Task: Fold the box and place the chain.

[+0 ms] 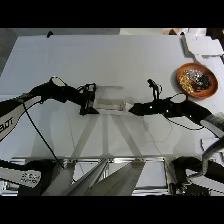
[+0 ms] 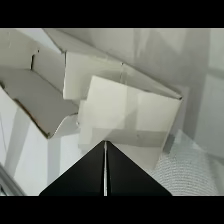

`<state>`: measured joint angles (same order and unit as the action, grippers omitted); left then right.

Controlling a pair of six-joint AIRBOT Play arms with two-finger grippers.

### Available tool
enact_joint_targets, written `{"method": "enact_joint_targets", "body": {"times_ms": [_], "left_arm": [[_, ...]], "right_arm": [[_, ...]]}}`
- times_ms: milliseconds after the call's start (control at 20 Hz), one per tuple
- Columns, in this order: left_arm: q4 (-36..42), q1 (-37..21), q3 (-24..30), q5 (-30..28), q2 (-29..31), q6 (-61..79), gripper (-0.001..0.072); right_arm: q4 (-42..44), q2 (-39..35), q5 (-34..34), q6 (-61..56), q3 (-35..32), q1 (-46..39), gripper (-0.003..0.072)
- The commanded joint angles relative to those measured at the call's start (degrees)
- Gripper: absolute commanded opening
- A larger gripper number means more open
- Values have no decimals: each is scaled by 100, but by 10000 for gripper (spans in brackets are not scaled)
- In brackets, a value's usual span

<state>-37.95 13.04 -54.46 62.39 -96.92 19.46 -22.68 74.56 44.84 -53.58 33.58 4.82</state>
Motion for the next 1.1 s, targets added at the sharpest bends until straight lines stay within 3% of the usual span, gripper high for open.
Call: {"method": "enact_joint_targets", "body": {"times_ms": [0, 400, 550, 1050], "left_arm": [[0, 2, 2, 0, 4, 0, 275], [0, 2, 2, -2, 4, 0, 275], [0, 2, 2, -2, 4, 0, 275], [0, 2, 2, -2, 4, 0, 275]], "right_arm": [[-37, -46, -216, -144, -2, 11, 9], [-1342, -385, 157, -313, -4, -785, 9], [-1633, -321, -81, -295, -33, -846, 7], [-251, 354, -13, 507, -52, -765, 5]]}}
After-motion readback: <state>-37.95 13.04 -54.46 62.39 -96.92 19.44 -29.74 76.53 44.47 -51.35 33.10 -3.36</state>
